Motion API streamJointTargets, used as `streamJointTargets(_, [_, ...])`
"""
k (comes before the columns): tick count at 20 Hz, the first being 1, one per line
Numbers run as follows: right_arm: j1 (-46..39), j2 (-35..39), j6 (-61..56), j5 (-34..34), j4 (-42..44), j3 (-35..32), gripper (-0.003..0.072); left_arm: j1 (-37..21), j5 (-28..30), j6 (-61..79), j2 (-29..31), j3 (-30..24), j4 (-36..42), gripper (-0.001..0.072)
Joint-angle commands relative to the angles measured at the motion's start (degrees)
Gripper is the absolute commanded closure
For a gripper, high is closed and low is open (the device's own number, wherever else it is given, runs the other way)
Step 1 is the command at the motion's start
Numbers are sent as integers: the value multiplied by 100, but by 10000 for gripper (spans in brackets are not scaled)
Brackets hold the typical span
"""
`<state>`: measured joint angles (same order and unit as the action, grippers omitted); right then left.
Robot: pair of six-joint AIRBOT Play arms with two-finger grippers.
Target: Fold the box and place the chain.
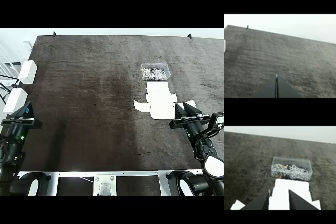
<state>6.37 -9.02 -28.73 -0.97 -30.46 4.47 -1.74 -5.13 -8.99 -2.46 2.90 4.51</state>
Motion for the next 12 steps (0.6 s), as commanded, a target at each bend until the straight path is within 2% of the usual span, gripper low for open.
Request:
streamJointTargets(1, [-2, 4, -4, -4, 0, 4, 385, 2, 0, 2, 0, 0, -2, 688])
streamJointTargets(2, [4, 4, -101, 59, -7, 9, 352, 2, 2, 2, 0, 0, -2, 689])
streamJointTargets(3, [-9, 2, -17, 31, -87, 33, 253, 2, -2, 2, 0, 0, -2, 689])
streamJointTargets(6, [-433, -219, -94, 33, 0, 363, 243, -2, 0, 2, 0, 0, 0, 689])
streamJointTargets(8, [-1137, -918, -328, 107, 0, 863, 242, -2, 9, 2, 0, 0, -2, 689])
streamJointTargets(10, [-2124, -1996, -476, 855, -2, 1596, 242, -2, 0, 2, 0, 0, -2, 689])
streamJointTargets(12, [-3296, -3351, -479, 2391, -20, 2564, 242, -2, 4, 2, 0, 0, -2, 689])
